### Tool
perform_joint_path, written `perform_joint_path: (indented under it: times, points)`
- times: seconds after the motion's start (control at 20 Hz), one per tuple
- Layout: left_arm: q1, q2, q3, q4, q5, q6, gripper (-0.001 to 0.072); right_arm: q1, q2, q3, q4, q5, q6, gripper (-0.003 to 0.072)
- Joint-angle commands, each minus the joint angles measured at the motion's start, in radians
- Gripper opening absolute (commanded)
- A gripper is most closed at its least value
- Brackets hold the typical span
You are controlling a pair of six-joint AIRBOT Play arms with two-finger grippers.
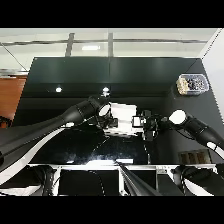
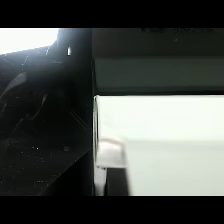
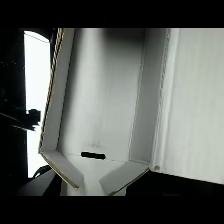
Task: Fold the box and place the chain.
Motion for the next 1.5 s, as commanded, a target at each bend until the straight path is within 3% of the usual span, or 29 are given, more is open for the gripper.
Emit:
perform_joint_path:
  times: [0.0, 0.05, 0.15, 0.25, 0.4, 0.55, 0.8, 0.85, 0.9, 1.15, 1.2, 1.25, 1.3, 1.35, 1.45]
  points:
    - [0.001, 0.001, 0.0, -0.003, 0.002, 0.0, 0.0027, 0.001, 0.001, 0.0, -0.002, 0.008, 0.08, 0.0527]
    - [0.001, 0.001, 0.0, -0.003, 0.002, 0.0, 0.0027, 0.001, 0.001, 0.0, -0.003, 0.008, 0.11, 0.0407]
    - [0.001, 0.001, 0.0, -0.003, 0.002, 0.0, 0.0027, 0.001, 0.001, 0.0, -0.002, 0.01, 0.153, 0.0394]
    - [0.001, 0.001, 0.0, -0.003, 0.002, 0.0, 0.0027, 0.001, 0.0, 0.0, 0.0, 0.021, 0.179, 0.0064]
    - [0.001, 0.001, 0.0, -0.003, 0.002, 0.0, 0.0027, 0.001, 0.0, -0.006, 0.05, 0.03, 0.199, 0.0067]
    - [0.001, 0.001, 0.0, -0.003, 0.002, 0.0, 0.0027, 0.023, -0.011, -0.016, 0.217, 0.015, 0.199, 0.0067]
    - [0.001, 0.001, 0.0, -0.003, 0.002, 0.0, 0.0027, 0.051, -0.038, -0.016, 0.224, -0.037, 0.202, 0.0068]
    - [0.001, 0.001, 0.0, -0.003, 0.002, 0.0, 0.0027, 0.051, -0.039, -0.016, 0.224, -0.047, 0.202, 0.0091]
    - [0.001, 0.001, 0.0, -0.003, 0.002, 0.0, 0.0027, 0.051, -0.039, -0.016, 0.224, -0.062, 0.203, 0.0207]
    - [0.001, 0.001, 0.0, -0.003, 0.002, 0.0, 0.0027, 0.051, -0.039, -0.016, 0.222, -0.063, 0.23, 0.02]
    - [0.001, 0.001, 0.0, -0.003, 0.002, 0.0, 0.0027, 0.051, -0.039, -0.016, 0.219, -0.06, 0.237, 0.0137]
    - [0.001, 0.001, 0.0, -0.003, 0.002, 0.0, 0.0027, 0.051, -0.039, -0.016, 0.219, -0.061, 0.251, 0.0181]
    - [0.001, 0.001, 0.0, -0.003, 0.002, 0.0, 0.0027, 0.051, -0.039, -0.016, 0.219, -0.064, 0.269, 0.0337]
    - [0.001, 0.001, 0.0, -0.003, 0.002, 0.0, 0.0027, 0.051, -0.039, -0.016, 0.212, -0.064, 0.283, 0.0336]
    - [0.001, 0.001, 0.0, -0.003, 0.002, 0.0, 0.0027, 0.051, -0.039, -0.016, 0.197, -0.055, 0.295, 0.0178]
